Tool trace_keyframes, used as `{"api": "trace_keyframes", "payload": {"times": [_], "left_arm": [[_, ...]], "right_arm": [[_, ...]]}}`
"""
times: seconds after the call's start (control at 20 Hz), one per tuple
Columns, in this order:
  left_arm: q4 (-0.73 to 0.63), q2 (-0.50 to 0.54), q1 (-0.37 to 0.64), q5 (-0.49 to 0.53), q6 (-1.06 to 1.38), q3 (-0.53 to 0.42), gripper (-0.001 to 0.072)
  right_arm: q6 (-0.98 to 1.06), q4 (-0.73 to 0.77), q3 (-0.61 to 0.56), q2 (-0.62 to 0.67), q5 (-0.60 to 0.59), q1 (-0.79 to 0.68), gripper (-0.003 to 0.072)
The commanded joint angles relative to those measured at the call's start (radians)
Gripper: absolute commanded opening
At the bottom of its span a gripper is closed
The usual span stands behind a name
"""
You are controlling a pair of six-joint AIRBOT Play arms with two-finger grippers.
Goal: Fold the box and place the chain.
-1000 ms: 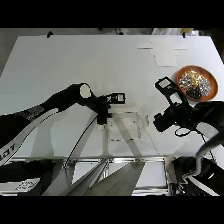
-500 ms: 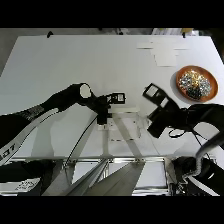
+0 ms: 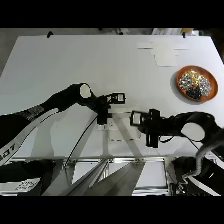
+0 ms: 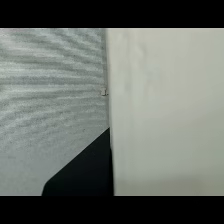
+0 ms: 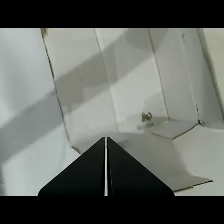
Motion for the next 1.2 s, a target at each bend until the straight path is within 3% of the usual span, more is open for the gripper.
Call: {"api": "trace_keyframes", "payload": {"times": [0.0,0.15,0.2,0.25,0.3,0.6,0.95,1.15], "left_arm": [[0.000,0.000,0.000,0.000,0.000,0.000,0.0011],[0.000,0.000,0.000,0.000,0.000,0.000,0.0011],[0.000,0.000,0.000,0.001,0.000,0.000,0.0011],[0.000,0.000,0.000,0.000,0.000,0.000,0.0011],[0.000,0.000,0.000,0.000,0.000,0.000,0.0011],[0.000,0.000,0.000,0.000,0.000,0.000,0.0011],[0.000,0.000,0.000,0.000,0.000,0.000,0.0011],[0.000,0.000,0.000,0.000,0.000,0.000,0.0011]], "right_arm": [[-0.249,-0.122,-0.120,-0.001,-0.103,0.030,0.0015],[-0.350,-0.120,-0.199,-0.002,-0.196,0.098,0.0017],[-0.348,-0.119,-0.220,-0.002,-0.232,0.119,0.0155],[-0.349,-0.114,-0.234,-0.002,-0.251,0.133,0.0449],[-0.349,-0.108,-0.247,-0.002,-0.282,0.143,0.0668],[-0.348,-0.062,-0.255,-0.002,-0.323,0.150,0.0671],[-0.285,-0.047,-0.255,-0.072,-0.454,0.129,0.0648],[-0.286,-0.031,-0.251,-0.016,-0.464,0.071,0.0648]]}}
